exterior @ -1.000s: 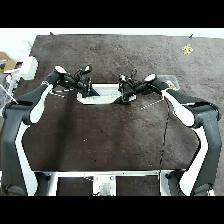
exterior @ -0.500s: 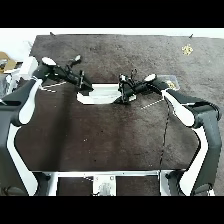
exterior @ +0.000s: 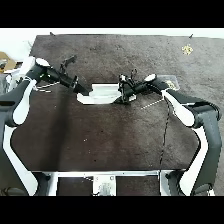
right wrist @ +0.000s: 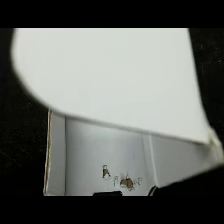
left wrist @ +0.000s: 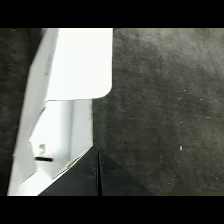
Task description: Fold the box and place the chain.
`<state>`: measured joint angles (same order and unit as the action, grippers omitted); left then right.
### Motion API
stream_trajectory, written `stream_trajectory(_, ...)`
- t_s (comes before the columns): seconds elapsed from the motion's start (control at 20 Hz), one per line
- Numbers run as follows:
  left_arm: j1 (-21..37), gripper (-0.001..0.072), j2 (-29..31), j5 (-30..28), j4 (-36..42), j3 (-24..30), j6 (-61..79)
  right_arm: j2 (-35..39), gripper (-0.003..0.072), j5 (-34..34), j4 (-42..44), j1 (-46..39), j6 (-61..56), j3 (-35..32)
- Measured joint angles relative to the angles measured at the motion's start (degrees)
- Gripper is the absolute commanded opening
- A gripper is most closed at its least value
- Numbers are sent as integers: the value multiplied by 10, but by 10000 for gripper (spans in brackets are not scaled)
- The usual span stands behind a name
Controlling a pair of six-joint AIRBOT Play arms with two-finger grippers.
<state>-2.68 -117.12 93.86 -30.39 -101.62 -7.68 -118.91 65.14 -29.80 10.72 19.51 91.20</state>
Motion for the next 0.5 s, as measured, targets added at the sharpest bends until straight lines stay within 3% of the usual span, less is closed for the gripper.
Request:
stream_trajectory(0.25, -37, 10, 1, -11, 32, 18, -5, 0, 438, 0, 0, 0, 0, 0)
stream_trajectory(0.5, -50, 11, 1, -59, 71, 22, -8, 0, 438, 0, 0, 0, 0, 0)
